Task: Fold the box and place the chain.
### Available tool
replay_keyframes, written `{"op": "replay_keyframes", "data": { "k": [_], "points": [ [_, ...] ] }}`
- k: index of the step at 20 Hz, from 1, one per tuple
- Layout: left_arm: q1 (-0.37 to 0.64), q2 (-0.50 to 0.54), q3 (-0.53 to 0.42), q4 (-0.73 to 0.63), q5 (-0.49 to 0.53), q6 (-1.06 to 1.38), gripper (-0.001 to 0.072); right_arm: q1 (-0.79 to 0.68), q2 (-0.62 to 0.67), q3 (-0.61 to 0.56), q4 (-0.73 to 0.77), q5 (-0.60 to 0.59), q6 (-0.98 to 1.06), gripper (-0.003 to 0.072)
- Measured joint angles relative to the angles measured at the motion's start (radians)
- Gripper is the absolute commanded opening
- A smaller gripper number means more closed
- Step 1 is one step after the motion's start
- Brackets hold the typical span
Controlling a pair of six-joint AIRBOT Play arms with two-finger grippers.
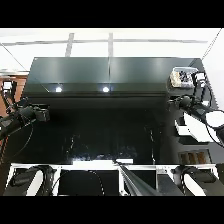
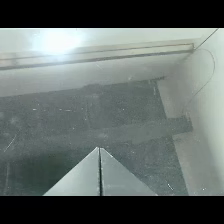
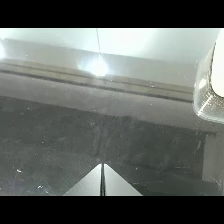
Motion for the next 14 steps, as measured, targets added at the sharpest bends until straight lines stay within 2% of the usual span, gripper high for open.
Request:
{"op": "replay_keyframes", "data": {
  "k": [14],
  "points": [
    [0.000,0.000,0.000,-0.008,0.001,0.000,0.0027,0.000,0.000,0.000,0.000,0.000,0.000,0.0016]
  ]
}}
